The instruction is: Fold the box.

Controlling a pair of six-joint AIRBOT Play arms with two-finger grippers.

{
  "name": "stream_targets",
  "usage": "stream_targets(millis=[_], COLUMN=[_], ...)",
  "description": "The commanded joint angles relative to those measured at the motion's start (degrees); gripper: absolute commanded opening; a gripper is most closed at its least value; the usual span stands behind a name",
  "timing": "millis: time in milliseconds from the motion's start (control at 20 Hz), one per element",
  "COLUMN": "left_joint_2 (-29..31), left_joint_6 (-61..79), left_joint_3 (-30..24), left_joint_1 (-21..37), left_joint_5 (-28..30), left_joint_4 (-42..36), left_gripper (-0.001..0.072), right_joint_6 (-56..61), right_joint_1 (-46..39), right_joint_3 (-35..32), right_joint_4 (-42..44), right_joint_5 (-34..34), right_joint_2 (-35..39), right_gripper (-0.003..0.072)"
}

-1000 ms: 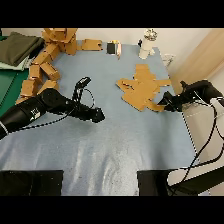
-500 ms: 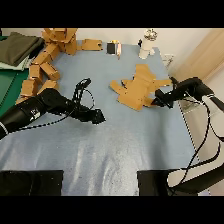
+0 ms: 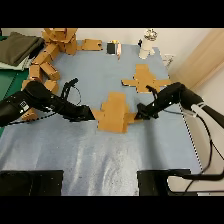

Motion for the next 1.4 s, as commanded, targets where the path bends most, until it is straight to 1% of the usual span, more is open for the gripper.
stream_targets(millis=[0, 50, 100, 150, 300, 400, 450, 500, 550, 600, 650, 750, 850, 950, 1050, 1150, 1250, 1350], left_joint_2=[-0.04, -0.04, -0.04, -0.04, -0.07, -0.04, -0.07, -0.07, -0.07, -0.07, -0.07, -0.17, -0.79, -2.14, -4.31, -7.06, -10.56, -14.73], left_joint_6=[1.38, 1.57, 1.73, 1.73, 1.70, 1.68, 1.68, 1.68, 1.68, 1.68, 1.73, 1.73, 2.56, 5.07, 7.56, 9.46, 11.45, 14.32], left_joint_3=[0.04, 0.04, 0.04, 0.04, 0.04, 0.04, 0.04, 0.04, 0.04, 0.04, 0.04, 0.04, 0.04, -0.15, -0.26, -0.31, -0.28, -0.28], left_joint_1=[3.69, 3.74, 3.72, 3.72, 3.72, 3.74, 3.74, 3.74, 3.74, 3.74, 3.85, 4.79, 6.16, 7.06, 8.15, 9.11, 9.20, 9.18], left_joint_5=[-7.48, -7.52, -7.50, -7.50, -7.80, -7.85, -7.93, -7.98, -7.98, -7.96, -7.91, -7.93, -8.98, -9.18, -8.70, -6.05, -2.14, 0.24], left_joint_4=[-0.31, -0.26, -0.28, -0.28, -0.28, -0.28, -0.28, -0.28, -0.28, -0.28, -0.28, -0.31, -0.28, -0.26, 0.04, 0.52, -0.42, -3.89], left_gripper=[0.0509, 0.0509, 0.0509, 0.0508, 0.0509, 0.0508, 0.0509, 0.0509, 0.0509, 0.0508, 0.0509, 0.0509, 0.0509, 0.0509, 0.0510, 0.0510, 0.0509, 0.0509], right_joint_6=[1.60, 1.70, 1.99, 2.01, 1.99, 1.99, 1.97, 1.95, 1.90, 1.57, -0.02, -2.32, -7.85, -12.52, -13.31, -13.27, -13.27, -13.25], right_joint_1=[4.11, 4.09, 4.09, 4.09, 4.50, 5.99, 7.06, 8.09, 9.05, 9.88, 10.62, 11.43, 13.31, 16.46, 19.50, 21.33, 21.92, 21.92], right_joint_3=[-8.85, -9.97, -10.60, -10.75, -10.75, -10.78, -10.88, -10.99, -10.99, -10.97, -10.97, -10.99, -11.76, -14.64, -18.23, -21.09, -22.23, -22.23], right_joint_4=[-0.28, -0.28, -0.31, -0.22, 0.72, 0.83, 0.83, 0.92, 0.96, 1.03, 1.05, 1.27, 2.36, 3.13, 2.97, 2.84, 2.78, 2.75], right_joint_5=[-1.86, -1.07, -0.04, 1.09, 4.85, 4.76, 5.20, 6.03, 7.23, 8.44, 9.42, 10.43, 10.75, 14.16, 18.99, 21.31, 20.37, 19.04], right_joint_2=[9.09, 10.16, 10.38, 10.05, 8.31, 6.69, 5.92, 5.42, 5.07, 4.96, 4.98, 5.01, 5.86, 9.31, 14.12, 18.27, 20.41, 21.35], right_gripper=[0.0004, 0.0048, 0.0230, 0.0286, 0.0280, 0.0278, 0.0226, 0.0140, 0.0138, 0.0117, 0.0006, 0.0001, -0.0001, -0.0002, -0.0002, -0.0002, -0.0002, -0.0002])
